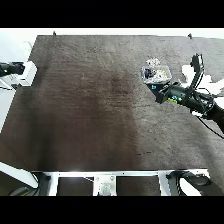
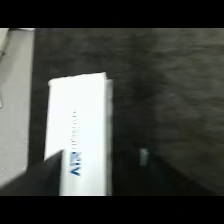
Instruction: Fold the box and place the chain.
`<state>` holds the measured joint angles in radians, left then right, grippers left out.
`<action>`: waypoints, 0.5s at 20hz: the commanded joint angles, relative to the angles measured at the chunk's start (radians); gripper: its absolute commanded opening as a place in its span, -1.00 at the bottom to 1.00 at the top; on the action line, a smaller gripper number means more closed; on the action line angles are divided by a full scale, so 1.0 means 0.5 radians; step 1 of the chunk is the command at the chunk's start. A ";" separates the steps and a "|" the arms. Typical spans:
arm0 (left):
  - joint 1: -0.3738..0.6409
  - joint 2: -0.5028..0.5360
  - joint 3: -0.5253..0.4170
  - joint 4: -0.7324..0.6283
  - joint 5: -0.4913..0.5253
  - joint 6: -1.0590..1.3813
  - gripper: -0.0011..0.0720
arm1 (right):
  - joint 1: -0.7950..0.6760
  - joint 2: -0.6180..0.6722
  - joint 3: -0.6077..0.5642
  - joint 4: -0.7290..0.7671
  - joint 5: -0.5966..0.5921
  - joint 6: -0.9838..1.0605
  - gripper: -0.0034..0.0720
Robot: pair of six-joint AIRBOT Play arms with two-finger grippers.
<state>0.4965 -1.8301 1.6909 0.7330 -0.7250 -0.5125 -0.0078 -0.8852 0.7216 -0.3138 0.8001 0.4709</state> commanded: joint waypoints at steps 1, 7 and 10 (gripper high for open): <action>0.024 0.246 0.026 -0.177 -0.629 0.266 -0.93 | 0.001 0.001 0.000 0.001 0.000 -0.002 -0.89; -0.026 1.048 -0.331 -1.015 -0.477 0.629 -0.93 | 0.009 0.179 -0.001 -0.002 -0.284 -0.006 -0.90; -0.250 1.562 -0.851 -1.012 0.018 0.896 -0.93 | 0.011 0.352 -0.014 -0.037 -0.473 -0.005 -0.90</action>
<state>0.4412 -1.2629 1.4513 0.2955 -0.9077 -0.1997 -0.0044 -0.7765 0.7197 -0.3164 0.6617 0.4683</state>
